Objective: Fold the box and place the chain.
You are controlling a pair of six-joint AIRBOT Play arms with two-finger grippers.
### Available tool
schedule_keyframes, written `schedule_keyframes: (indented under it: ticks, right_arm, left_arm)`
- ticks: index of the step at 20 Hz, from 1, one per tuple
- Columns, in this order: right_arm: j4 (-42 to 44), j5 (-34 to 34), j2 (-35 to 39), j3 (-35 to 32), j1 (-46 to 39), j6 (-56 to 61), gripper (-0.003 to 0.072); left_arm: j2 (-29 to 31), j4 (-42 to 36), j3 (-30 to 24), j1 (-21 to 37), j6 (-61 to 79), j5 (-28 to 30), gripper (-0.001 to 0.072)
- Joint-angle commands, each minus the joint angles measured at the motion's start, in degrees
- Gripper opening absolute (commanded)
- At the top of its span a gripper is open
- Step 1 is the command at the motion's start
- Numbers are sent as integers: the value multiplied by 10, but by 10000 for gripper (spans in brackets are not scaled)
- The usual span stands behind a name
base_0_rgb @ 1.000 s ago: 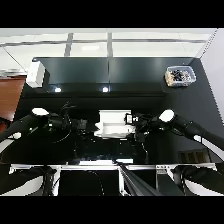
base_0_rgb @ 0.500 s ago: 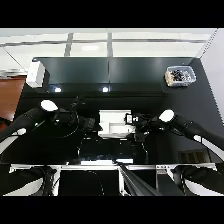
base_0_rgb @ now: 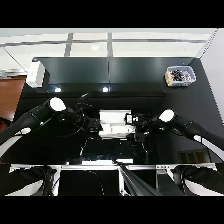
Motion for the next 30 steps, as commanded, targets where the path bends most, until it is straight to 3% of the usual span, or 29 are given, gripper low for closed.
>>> schedule_keyframes:
  ticks: [1, 7, 15, 19, 30]
  right_arm:
    - [0, 0, 0, 0, 0, 0, 169]
    - [0, 0, 0, 0, 0, 0, 169]
    - [0, 0, 0, 0, 0, 0, 169]
    - [0, 0, 0, 0, 0, 0, 169]
    - [0, 0, 0, 0, 0, 0, 169]
  left_arm:
    - [0, 24, 3, -10, -45, 23, 268]
    - [-2, 53, 7, -29, -98, 52, 269]
    - [-43, 290, 92, -139, -383, 44, 268]
    - [-83, 347, 139, -173, -468, -21, 268]
    - [-100, 356, 153, -200, -575, -12, 268]
